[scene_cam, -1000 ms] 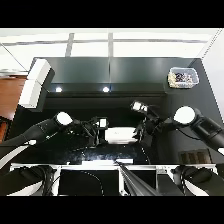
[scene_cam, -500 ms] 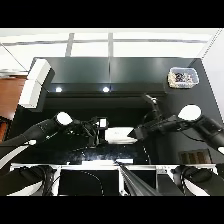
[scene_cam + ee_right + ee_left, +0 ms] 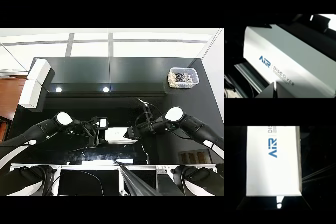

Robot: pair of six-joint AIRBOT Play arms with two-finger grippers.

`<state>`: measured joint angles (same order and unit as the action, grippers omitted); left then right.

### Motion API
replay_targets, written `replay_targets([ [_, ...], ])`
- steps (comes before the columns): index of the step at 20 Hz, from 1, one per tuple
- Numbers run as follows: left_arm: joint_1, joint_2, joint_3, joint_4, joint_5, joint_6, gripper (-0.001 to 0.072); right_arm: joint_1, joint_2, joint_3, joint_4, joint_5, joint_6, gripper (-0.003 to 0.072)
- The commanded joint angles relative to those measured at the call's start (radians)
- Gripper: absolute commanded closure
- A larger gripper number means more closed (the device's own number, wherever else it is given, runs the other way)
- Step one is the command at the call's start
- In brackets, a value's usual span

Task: Fold the box and place the chain.

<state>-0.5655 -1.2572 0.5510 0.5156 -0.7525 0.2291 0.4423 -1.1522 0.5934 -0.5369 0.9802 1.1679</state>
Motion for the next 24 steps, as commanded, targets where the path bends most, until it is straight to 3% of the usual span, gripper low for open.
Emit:
replay_targets([
  [1,0.000,0.000,0.000,0.000,0.000,0.000,0.0344,0.003,-0.018,0.000,-0.025,-0.036,0.003,0.0635],
  [5,0.000,0.000,0.000,0.000,0.001,0.000,0.0344,0.002,-0.021,0.000,-0.023,-0.040,0.002,0.0635],
  [8,0.000,0.000,0.000,0.000,0.001,0.000,0.0344,-0.017,0.011,0.043,-0.006,0.039,-0.068,0.0635],
  [13,0.000,0.000,0.000,0.000,0.027,0.000,0.0341,-0.193,0.211,0.155,-0.113,0.142,-0.021,0.0635],
  [14,0.000,0.000,0.000,0.001,0.036,0.000,0.0322,-0.248,0.256,0.156,-0.119,0.142,-0.011,0.0635],
  [15,0.000,0.004,0.000,0.009,0.041,0.000,0.0211,-0.296,0.293,0.156,-0.119,0.150,-0.003,0.0635],
  [16,0.000,0.017,0.002,0.028,0.041,-0.001,0.0033,-0.338,0.321,0.156,-0.119,0.160,-0.001,0.0635],
  [19,0.000,0.101,0.002,0.105,0.041,-0.093,0.0002,-0.428,0.354,0.156,-0.119,0.205,-0.001,0.0635],
  [21,0.000,0.185,0.002,0.251,0.032,-0.259,0.0002,-0.459,0.355,0.156,-0.119,0.214,-0.001,0.0635],
  [24,0.000,0.273,0.019,0.393,-0.091,-0.492,0.0003,-0.464,0.355,0.156,-0.119,0.204,-0.005,0.0635],
])
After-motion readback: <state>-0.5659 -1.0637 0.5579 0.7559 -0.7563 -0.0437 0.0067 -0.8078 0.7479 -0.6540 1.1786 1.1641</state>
